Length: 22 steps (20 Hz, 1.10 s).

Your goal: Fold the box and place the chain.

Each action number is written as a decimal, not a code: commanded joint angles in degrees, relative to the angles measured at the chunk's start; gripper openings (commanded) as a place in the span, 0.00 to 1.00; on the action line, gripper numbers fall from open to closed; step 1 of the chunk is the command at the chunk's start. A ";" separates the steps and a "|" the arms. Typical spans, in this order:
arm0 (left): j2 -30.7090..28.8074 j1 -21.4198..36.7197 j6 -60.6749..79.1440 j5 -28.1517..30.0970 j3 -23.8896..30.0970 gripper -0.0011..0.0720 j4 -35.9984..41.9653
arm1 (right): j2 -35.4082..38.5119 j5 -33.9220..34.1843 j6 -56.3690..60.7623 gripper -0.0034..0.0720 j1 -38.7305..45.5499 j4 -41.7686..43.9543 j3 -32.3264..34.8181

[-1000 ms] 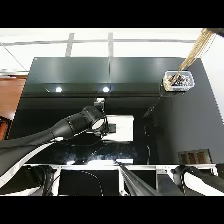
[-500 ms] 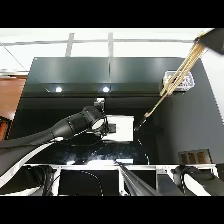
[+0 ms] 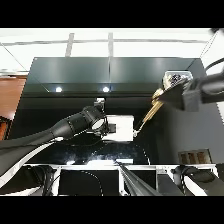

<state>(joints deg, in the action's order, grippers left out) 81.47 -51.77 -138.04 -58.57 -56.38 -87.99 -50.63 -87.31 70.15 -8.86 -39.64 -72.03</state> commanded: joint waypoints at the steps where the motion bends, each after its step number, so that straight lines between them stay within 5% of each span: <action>1: 0.04 0.00 0.00 0.00 -0.07 0.05 -0.02 | 0.24 4.42 -1.09 0.06 -4.33 4.46 7.76; 10: 0.04 0.00 0.00 0.00 -0.07 0.05 0.00 | -0.68 25.16 -1.66 0.06 -12.09 5.07 23.23; 22: 0.04 0.00 0.00 0.00 -0.07 0.05 0.00 | -3.15 33.70 -1.57 0.06 -15.50 5.11 33.55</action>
<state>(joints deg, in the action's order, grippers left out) 81.49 -51.77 -138.06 -58.57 -56.38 -87.99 -52.38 -56.14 68.55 -23.14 -34.63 -39.83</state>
